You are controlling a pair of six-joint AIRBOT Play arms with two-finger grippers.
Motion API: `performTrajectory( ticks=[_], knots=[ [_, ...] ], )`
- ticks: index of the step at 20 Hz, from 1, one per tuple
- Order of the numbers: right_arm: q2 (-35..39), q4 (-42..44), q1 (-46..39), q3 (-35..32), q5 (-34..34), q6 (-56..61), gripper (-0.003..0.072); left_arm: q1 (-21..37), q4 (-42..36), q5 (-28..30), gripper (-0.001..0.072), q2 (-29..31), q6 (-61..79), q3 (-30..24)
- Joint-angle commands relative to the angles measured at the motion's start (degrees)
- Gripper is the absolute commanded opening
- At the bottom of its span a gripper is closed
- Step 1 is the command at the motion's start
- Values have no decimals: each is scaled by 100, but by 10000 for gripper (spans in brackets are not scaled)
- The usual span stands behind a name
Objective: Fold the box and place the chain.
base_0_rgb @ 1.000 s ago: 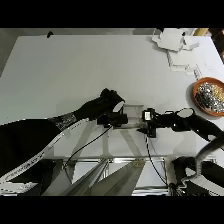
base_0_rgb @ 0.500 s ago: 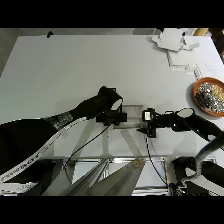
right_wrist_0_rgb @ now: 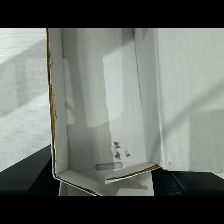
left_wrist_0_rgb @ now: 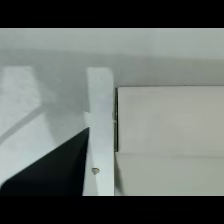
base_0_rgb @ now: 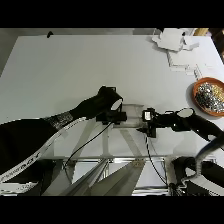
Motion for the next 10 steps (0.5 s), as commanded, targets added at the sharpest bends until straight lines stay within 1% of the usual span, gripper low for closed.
performTrajectory(
  ticks=[1,4,5,7,10],
  knots=[
    [0,-2,0,2,7,0,437,0,-28,-57,392,101,328,2],
    [0,-2,0,2,7,0,437,17,-31,-68,392,251,474,2],
    [0,0,0,2,7,-2,437,33,-55,-72,392,310,767,2],
    [0,0,0,2,7,-2,437,118,-341,-188,392,466,1438,0],
    [0,-2,0,2,7,0,437,302,-627,-389,393,861,2398,0]
  ],
)
